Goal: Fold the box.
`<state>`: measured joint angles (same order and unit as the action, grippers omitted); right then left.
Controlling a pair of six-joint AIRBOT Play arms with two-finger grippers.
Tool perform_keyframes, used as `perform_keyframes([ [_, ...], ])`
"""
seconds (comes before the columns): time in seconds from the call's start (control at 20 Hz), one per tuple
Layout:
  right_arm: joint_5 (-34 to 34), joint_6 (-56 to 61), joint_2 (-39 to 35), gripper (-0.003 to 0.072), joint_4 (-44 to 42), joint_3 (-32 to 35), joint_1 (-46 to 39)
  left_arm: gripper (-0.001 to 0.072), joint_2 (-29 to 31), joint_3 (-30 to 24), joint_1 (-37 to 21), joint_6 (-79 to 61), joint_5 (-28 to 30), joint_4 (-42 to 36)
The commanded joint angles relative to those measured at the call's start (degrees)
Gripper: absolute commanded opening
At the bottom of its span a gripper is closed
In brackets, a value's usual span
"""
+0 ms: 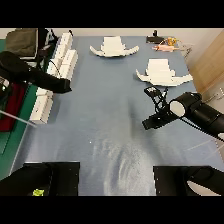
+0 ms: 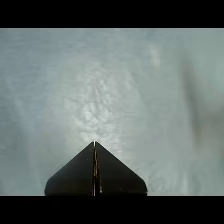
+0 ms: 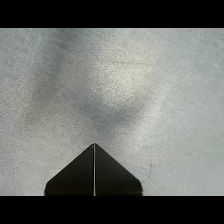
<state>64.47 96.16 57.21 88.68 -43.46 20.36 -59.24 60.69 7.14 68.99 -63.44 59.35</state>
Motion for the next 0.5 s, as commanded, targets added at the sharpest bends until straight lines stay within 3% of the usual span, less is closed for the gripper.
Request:
perform_keyframes([
  [0.0,0.0,0.0,0.0,0.0003,0.0,0.0,0.0,0.0012,8.0,-9.8,11.8,10.6,5.2,3.6],
  [0.1,0.0,0.0,0.0,0.0003,0.0,0.0,0.0,0.0013,10.6,-15.8,19.2,15.3,11.7,4.1],
  [0.25,0.0,0.0,0.0,0.0003,0.0,0.0,0.0,0.0014,10.3,-20.3,28.1,18.9,18.5,4.1],
  [0.45,0.0,0.0,0.0,0.0003,0.0,0.0,0.0,0.0016,8.1,-21.4,32.2,19.2,21.3,3.5],
])
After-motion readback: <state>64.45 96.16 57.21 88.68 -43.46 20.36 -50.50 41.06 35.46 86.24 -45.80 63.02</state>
